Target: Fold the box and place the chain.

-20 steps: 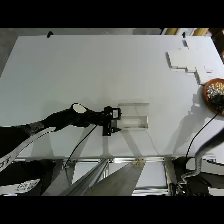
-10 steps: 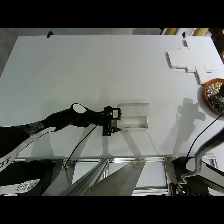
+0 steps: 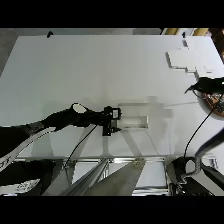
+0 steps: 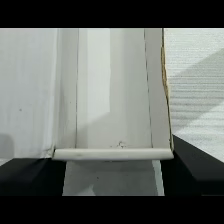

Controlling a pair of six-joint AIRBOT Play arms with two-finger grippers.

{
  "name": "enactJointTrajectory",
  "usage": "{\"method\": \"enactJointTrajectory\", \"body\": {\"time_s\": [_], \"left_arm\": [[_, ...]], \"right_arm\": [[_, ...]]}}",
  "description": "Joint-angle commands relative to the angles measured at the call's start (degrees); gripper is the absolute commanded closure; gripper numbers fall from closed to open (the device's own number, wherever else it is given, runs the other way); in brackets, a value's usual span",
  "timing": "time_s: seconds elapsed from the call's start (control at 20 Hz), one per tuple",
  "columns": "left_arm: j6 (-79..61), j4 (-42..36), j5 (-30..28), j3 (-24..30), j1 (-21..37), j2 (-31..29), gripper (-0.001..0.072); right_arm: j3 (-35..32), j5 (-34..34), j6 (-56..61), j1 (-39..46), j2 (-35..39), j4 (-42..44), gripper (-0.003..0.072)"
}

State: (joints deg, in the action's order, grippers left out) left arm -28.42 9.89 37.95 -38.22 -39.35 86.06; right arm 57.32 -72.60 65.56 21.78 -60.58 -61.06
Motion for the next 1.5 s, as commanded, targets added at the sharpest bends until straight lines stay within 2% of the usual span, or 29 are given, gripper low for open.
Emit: {"method": "enactJointTrajectory", "body": {"time_s": [0.0, 0.15, 0.3, 0.6, 0.8, 0.9, 0.95, 1.1, 1.25, 1.35, 1.4, 1.45], "left_arm": [[-0.02, 0.0, 0.0, -0.02, 0.04, -0.04, 0.0697], [-0.02, 0.0, 0.0, -0.02, 0.04, -0.04, 0.0697], [0.0, 0.0, 0.0, -0.02, 0.04, -0.04, 0.0697], [-0.02, 0.0, 0.0, -0.02, 0.04, -0.04, 0.0697], [0.0, 0.0, -0.02, -0.02, 0.04, -0.04, 0.0697], [-0.02, 0.0, 0.0, -0.02, 0.04, -0.04, 0.0697], [0.0, 0.0, 0.0, -0.02, 0.04, -0.04, 0.0697], [-0.02, 0.0, 0.02, -0.02, 0.04, -0.04, 0.0697], [0.0, 0.0, 0.0, -0.02, 0.04, -0.04, 0.0697], [0.0, 0.0, 0.0, -0.02, 0.04, -0.04, 0.0697], [0.0, 0.0, 0.0, -0.02, 0.04, -0.04, 0.0697], [0.0, 0.0, 0.0, -0.02, 0.04, -0.04, 0.0697]], "right_arm": [[0.04, -8.04, -0.02, -9.33, 1.49, 4.81, 0.0668], [0.04, -8.37, -0.09, -19.5, 2.58, 5.64, 0.0668], [0.04, -12.09, -0.04, -28.83, 2.67, 4.5, 0.0668], [-0.02, -11.08, 1.62, -39.69, 6.78, 1.79, 0.0669], [-0.44, -0.7, 1.66, -50.07, 7.13, 0.7, 0.0668], [-1.38, 5.95, 2.29, -54.6, 6.34, -3.43, 0.0668], [-1.68, 6.93, 3.67, -55.69, 5.51, -5.79, 0.0668], [-5.07, 9.14, 5.01, -56.04, 3.54, -9.94, 0.0668], [-11.45, 18.05, 4.96, -56.06, 3.32, -10.01, 0.0668], [-14.12, 20.44, 4.9, -56.06, 2.23, -10.03, 0.0665], [-14.6, 20.41, 4.85, -56.06, 1.27, -10.05, 0.0651], [-14.64, 20.09, 4.57, -56.06, 0.07, -10.03, 0.0586]]}}
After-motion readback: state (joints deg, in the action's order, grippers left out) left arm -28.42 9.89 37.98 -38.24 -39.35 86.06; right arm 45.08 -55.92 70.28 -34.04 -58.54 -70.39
